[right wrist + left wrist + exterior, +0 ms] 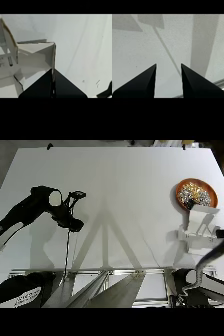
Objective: Fold the box and place the chain.
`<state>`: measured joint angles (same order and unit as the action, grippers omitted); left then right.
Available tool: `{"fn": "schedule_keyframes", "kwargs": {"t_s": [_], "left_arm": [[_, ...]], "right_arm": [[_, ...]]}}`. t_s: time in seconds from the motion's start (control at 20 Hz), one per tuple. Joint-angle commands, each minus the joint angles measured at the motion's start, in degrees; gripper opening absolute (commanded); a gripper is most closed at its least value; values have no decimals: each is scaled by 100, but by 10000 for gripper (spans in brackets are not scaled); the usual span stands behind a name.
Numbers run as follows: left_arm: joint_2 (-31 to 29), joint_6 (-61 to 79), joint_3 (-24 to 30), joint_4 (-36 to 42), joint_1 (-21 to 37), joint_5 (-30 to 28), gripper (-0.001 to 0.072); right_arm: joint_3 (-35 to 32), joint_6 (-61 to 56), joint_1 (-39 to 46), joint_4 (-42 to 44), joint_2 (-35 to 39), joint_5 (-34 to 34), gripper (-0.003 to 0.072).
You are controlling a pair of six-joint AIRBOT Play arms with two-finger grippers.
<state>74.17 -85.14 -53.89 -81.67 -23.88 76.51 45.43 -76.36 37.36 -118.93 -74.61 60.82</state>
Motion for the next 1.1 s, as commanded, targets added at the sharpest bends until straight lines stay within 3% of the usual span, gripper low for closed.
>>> {"fn": "schedule_keyframes", "kwargs": {"t_s": [0.0,0.2,0.35,0.55,0.7,0.75,0.85,0.9,1.0,1.05], "left_arm": [[-2,2,2,-2,-2,0,348],[-2,2,2,-2,-2,0,348],[-2,2,2,-2,-2,0,348],[-2,11,2,-4,-2,-44,348],[7,131,2,-2,-11,-837,338],[17,133,2,-4,-17,-953,305],[61,133,2,-2,-15,-1307,162],[107,133,4,24,-15,-1617,164],[251,662,15,715,-13,-1912,381],[348,1445,20,1436,-13,-1961,473]], "right_arm": [[4,42,-671,621,269,284,19],[-61,490,-1823,2833,962,535,18],[-457,466,-2771,3724,1458,452,18],[-1261,162,-3851,4395,2105,20,19],[-1491,-101,-4439,4415,2258,-35,19],[-1497,-190,-4592,4419,2258,-37,19],[-1497,-192,-4850,4444,2258,-42,19],[-1497,-262,-4957,4441,2258,-42,19],[-1497,-334,-5099,4439,2258,-55,19],[-1497,-334,-5139,4439,2258,-79,19]]}}
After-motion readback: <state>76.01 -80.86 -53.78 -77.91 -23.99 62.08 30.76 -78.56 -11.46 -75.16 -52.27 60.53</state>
